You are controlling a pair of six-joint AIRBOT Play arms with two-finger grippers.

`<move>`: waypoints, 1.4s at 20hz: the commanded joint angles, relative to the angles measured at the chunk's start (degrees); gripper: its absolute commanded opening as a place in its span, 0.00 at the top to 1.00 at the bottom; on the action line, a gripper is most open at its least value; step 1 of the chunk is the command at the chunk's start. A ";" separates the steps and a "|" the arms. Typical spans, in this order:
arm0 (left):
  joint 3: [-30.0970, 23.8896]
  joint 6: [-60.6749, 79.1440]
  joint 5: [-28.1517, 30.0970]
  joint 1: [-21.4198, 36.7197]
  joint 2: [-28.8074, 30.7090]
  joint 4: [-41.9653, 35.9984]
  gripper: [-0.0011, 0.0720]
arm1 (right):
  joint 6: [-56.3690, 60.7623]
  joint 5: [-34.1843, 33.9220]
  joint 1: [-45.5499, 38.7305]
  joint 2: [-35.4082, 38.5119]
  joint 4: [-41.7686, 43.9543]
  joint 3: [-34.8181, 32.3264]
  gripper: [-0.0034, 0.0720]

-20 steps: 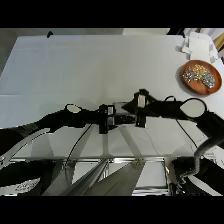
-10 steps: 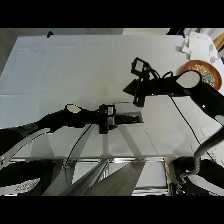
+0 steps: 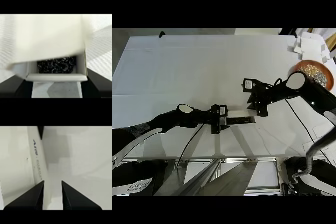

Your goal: Fold the box and place the chain.

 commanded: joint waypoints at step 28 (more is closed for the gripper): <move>0.04 0.00 0.00 0.04 0.02 0.00 0.80 | -2.47 -3.61 3.89 8.44 0.33 -10.88 0.91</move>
